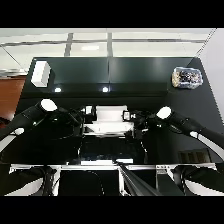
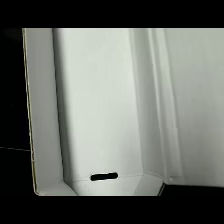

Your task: Fold the box and place the chain.

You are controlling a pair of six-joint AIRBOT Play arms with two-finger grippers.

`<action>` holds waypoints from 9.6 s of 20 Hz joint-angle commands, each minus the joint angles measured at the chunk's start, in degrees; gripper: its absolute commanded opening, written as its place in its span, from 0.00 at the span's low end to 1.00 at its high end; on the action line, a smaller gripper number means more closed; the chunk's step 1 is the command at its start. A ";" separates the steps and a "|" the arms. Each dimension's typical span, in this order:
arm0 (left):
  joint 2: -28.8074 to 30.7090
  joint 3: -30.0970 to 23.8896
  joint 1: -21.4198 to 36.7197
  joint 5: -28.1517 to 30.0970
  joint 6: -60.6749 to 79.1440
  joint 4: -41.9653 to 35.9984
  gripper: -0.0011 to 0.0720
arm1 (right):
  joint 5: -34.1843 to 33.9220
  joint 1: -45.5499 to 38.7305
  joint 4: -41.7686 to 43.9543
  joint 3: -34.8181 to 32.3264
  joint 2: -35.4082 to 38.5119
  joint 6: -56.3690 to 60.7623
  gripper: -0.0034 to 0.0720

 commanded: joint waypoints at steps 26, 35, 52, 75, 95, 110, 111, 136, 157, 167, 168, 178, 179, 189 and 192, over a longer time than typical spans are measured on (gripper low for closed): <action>1.33 0.61 -0.26 -0.66 -3.43 1.20 0.87 | 0.44 0.00 -0.13 0.02 -0.04 -0.22 0.28; 0.04 0.61 -0.26 -1.01 -4.11 -2.54 0.87 | 0.44 0.00 -0.13 0.02 -0.04 -0.22 0.28; -1.81 0.61 -1.57 0.28 -4.48 -2.62 0.31 | 0.42 0.00 -0.13 0.02 -0.04 -0.20 0.28; 5.64 0.74 4.55 -1.75 -8.04 4.33 0.86 | 0.42 0.00 -0.13 0.02 -0.04 -0.22 0.28; 0.20 0.59 -5.25 3.93 -7.72 -4.66 0.37 | 0.42 0.00 -0.13 0.02 -0.04 -0.22 0.28; -4.63 0.63 -5.27 4.00 -7.02 -12.44 0.40 | 0.42 0.00 -0.13 0.02 -0.04 -0.20 0.28; -4.63 0.63 -5.25 3.96 -6.99 -12.09 0.37 | 0.42 0.00 -0.13 0.02 -0.04 -0.22 0.28; 4.04 -4.83 32.83 -8.11 -78.68 -6.21 0.05 | 0.42 0.00 -0.13 0.02 -0.04 -0.22 0.28; -6.67 -4.59 16.63 -15.58 -61.42 -16.90 0.91 | 0.42 0.00 -0.13 0.02 -0.04 -0.22 0.28; -6.54 0.92 8.79 -15.21 -66.18 -10.86 0.98 | 0.39 0.00 -0.11 0.02 -0.04 -0.20 0.28; -6.54 2.05 7.39 -15.02 -69.02 -8.50 0.98 | 0.42 0.00 -0.11 0.02 -0.04 -0.20 0.28; -3.67 8.70 0.15 -9.55 -89.33 1.62 0.98 | 0.42 0.00 -0.11 0.02 -0.04 -0.20 0.28; -3.67 9.16 -1.14 -9.31 -91.23 3.17 0.98 | 0.42 0.00 -0.11 0.02 -0.04 -0.20 0.28; -3.78 13.53 -16.55 -5.03 -118.16 28.41 0.96 | 0.42 0.00 -0.11 0.02 -0.04 -0.20 0.28; -4.68 15.39 -20.33 -5.53 -124.52 33.68 0.95 | 0.42 0.00 -0.11 0.02 -0.04 -0.20 0.28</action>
